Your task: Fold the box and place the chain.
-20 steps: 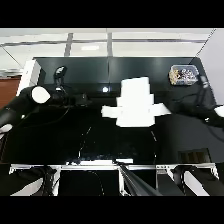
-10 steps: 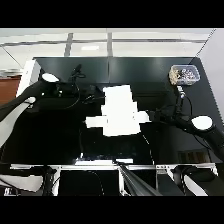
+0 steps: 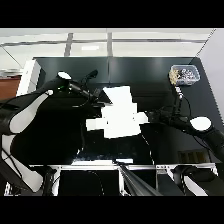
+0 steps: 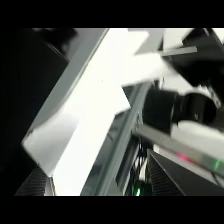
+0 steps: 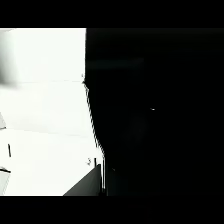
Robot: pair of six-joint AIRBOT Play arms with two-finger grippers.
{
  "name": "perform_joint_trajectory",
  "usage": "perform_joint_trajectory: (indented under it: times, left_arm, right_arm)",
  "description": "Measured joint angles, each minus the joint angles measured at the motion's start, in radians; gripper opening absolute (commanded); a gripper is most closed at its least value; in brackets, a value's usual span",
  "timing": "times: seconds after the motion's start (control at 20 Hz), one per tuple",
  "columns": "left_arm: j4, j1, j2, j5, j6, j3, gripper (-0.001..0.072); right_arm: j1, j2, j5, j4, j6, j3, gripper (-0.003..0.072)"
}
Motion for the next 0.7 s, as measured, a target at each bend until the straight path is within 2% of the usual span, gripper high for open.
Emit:
perform_joint_trajectory:
  times: [0.05, 0.1, 0.2, 0.25, 0.4, 0.45, 0.5, 0.55, 0.6, 0.65, 0.7]
  left_arm:
    - [0.023, -0.008, -0.011, -0.035, 0.016, 0.021, 0.0610]
    - [0.055, -0.018, -0.019, -0.059, 0.030, 0.037, 0.0594]
    - [0.115, -0.040, -0.028, -0.092, 0.059, 0.065, 0.0452]
    - [0.142, -0.051, -0.032, -0.098, 0.074, 0.076, 0.0410]
    - [0.187, -0.072, -0.037, -0.103, 0.112, 0.095, 0.0334]
    - [0.193, -0.075, -0.038, -0.101, 0.122, 0.099, 0.0276]
    - [0.195, -0.077, -0.038, -0.097, 0.129, 0.101, 0.0126]
    - [0.195, -0.079, -0.039, -0.092, 0.135, 0.103, 0.0035]
    - [0.196, -0.080, -0.039, -0.089, 0.143, 0.104, 0.0029]
    - [0.195, -0.082, -0.039, -0.087, 0.152, 0.105, 0.0028]
    - [0.197, -0.082, -0.039, -0.077, 0.153, 0.106, 0.0027]
  right_arm:
    - [0.000, 0.000, 0.001, 0.000, 0.000, 0.000, 0.0008]
    - [0.000, 0.000, 0.001, 0.000, 0.000, 0.000, 0.0008]
    - [0.000, 0.000, 0.002, 0.000, 0.000, 0.000, 0.0008]
    - [0.000, 0.000, 0.002, 0.000, 0.000, 0.000, 0.0008]
    - [0.000, 0.000, 0.002, 0.000, 0.000, 0.000, 0.0009]
    - [0.000, 0.000, 0.003, 0.000, 0.000, 0.000, 0.0009]
    - [0.000, 0.000, 0.005, 0.000, 0.000, 0.000, 0.0009]
    - [0.000, 0.000, 0.008, -0.001, 0.000, 0.000, 0.0010]
    - [0.000, 0.000, 0.011, -0.002, 0.000, 0.000, 0.0032]
    - [0.000, 0.000, 0.014, -0.002, 0.000, 0.000, 0.0305]
    - [0.000, 0.000, 0.016, -0.005, 0.000, 0.000, 0.0626]
